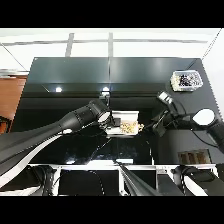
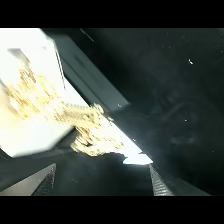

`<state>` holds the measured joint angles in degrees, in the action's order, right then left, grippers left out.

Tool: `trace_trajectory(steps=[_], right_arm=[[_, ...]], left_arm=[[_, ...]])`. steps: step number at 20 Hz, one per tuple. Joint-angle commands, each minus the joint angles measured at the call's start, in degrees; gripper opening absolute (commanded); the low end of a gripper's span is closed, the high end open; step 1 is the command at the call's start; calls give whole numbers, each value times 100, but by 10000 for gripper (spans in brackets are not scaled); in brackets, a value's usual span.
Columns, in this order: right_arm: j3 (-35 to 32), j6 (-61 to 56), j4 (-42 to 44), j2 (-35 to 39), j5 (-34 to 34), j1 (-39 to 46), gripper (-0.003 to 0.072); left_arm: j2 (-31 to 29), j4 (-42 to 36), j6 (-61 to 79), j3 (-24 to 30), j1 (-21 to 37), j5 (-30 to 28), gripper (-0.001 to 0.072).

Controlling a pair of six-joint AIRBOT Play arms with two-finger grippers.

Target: Fold the box and place the chain.

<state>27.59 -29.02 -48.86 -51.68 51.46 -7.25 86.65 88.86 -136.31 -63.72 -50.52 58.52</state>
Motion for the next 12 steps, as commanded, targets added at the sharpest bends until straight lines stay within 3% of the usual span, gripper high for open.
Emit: trace_trajectory(steps=[1,8,12], right_arm=[[-660,2306,315,-2,-868,-205,702],[-772,4531,1672,-634,-1064,-358,702],[-772,4791,1840,-879,-1346,-358,702]], left_arm=[[0,2,0,-4,4,-2,32],[0,0,0,-4,4,2,31],[0,0,2,-4,4,0,32]])
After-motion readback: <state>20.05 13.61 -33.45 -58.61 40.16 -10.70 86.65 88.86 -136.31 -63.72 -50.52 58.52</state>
